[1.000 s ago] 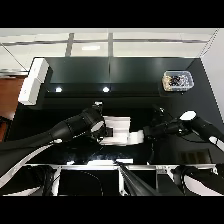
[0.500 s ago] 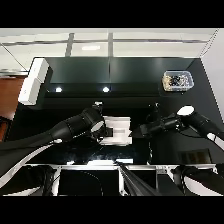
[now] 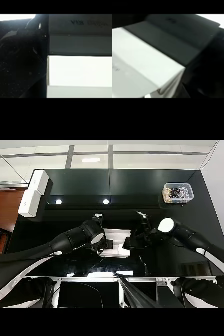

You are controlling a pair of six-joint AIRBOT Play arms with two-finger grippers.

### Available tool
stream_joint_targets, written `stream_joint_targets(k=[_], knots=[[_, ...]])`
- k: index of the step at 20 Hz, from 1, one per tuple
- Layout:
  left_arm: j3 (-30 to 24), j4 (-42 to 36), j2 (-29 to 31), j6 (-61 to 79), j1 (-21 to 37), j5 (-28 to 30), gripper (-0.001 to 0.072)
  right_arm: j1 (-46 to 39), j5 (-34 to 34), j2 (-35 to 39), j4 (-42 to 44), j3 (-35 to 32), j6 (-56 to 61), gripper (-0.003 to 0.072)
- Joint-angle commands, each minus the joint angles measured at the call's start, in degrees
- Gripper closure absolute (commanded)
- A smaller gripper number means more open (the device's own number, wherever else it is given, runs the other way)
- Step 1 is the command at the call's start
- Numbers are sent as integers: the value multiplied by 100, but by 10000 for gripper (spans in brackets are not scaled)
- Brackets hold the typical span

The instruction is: Fold the box and place the chain.

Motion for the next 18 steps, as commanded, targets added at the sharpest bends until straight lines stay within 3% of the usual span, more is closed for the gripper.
stream_joint_targets(k=[1, 4, 11, 17, 18], knots=[[-2, 0, -2, 0, -2, 4, 678, 984, -201, -4, -2636, 542, 2736, 196], [-2, 0, -2, 0, -2, 0, 679, 1558, 107, -35, -3945, 796, 4159, 195], [-2, 2, -2, 0, -2, 4, 678, 1840, 949, -511, -4000, 1167, 5141, 196], [-2, 2, -2, 0, -2, 4, 679, 1875, 820, -850, -3679, 1429, 5600, 197], [-2, 2, -2, 0, -2, 7, 679, 1878, 822, -863, -3622, 1429, 5593, 283]])
